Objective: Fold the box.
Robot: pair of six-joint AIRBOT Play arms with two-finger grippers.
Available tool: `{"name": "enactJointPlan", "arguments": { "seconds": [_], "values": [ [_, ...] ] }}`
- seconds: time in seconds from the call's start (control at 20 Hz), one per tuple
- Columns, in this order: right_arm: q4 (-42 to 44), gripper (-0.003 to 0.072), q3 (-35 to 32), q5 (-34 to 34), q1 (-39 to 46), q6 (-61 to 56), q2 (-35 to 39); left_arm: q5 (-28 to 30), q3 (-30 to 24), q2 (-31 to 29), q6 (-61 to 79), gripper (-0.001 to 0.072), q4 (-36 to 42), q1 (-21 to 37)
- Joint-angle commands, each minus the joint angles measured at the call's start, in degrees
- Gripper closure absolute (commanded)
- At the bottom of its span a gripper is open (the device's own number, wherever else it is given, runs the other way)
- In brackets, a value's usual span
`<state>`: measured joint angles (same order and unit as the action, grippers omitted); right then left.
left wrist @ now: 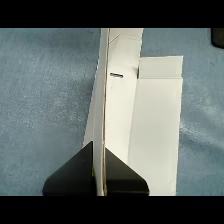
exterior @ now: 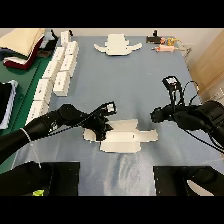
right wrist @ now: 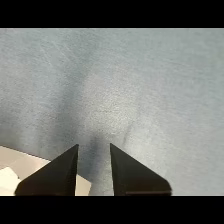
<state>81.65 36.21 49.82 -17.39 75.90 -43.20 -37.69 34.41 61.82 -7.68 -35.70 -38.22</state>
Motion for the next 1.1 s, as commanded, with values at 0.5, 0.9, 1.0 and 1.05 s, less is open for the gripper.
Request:
{"name": "enactJointPlan", "arguments": {
  "seconds": [0.5, 0.9, 1.0, 1.05],
  "values": [
    [0.7, 0.0392, 0.02, 0.22, 0.0, 0.02, -0.07, -2.14, 2.29, -0.26, -0.11, 0.0698, -3.26, -0.15],
    [0.72, 0.0392, 0.02, 0.22, 0.0, 0.02, -0.07, -2.78, 2.32, -0.5, 5.77, 0.0698, 2.78, -1.09],
    [0.74, 0.0392, 0.02, 0.22, 0.0, 0.0, -0.07, -2.78, 2.32, -0.5, 5.79, 0.0698, 2.95, -1.09],
    [0.74, 0.0392, 0.02, 0.22, 0.0, 0.0, -0.07, -2.73, 2.32, -0.5, 5.77, 0.0698, 2.95, -1.09]
  ]
}}
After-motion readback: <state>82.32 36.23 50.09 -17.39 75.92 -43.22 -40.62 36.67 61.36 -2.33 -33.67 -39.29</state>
